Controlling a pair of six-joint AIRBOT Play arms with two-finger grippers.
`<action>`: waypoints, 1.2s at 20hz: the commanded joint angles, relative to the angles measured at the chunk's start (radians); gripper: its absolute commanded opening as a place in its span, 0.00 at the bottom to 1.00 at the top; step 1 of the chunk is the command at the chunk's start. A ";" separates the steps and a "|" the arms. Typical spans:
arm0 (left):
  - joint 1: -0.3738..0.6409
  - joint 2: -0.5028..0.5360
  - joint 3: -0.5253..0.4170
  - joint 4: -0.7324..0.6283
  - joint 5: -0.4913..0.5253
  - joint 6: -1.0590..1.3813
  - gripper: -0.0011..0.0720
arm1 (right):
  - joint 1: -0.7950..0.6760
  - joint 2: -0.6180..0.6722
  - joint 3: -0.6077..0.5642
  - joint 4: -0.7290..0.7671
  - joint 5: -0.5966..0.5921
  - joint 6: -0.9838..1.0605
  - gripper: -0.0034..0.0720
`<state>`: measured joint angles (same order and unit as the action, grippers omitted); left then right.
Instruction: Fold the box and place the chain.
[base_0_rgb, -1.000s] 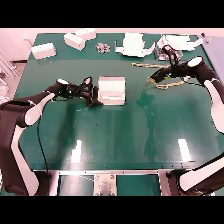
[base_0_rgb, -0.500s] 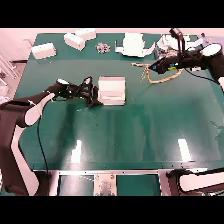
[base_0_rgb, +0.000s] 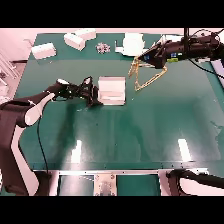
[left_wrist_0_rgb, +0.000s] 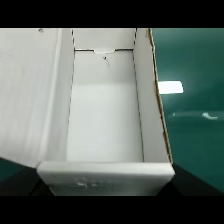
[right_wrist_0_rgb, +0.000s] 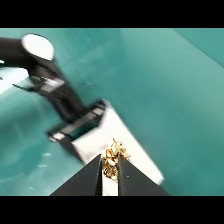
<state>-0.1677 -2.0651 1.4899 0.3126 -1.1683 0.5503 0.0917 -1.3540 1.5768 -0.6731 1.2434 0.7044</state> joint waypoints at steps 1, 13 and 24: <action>0.000 0.001 0.001 0.000 0.000 0.000 0.66 | 0.089 0.027 -0.001 0.009 0.007 0.022 0.05; 0.000 0.001 0.001 0.000 -0.002 0.000 0.66 | 0.214 -0.109 -0.240 0.031 -0.294 -0.006 0.05; 0.000 0.001 0.001 0.000 -0.002 0.000 0.66 | 0.227 -0.250 -0.203 0.049 -0.293 -0.031 0.04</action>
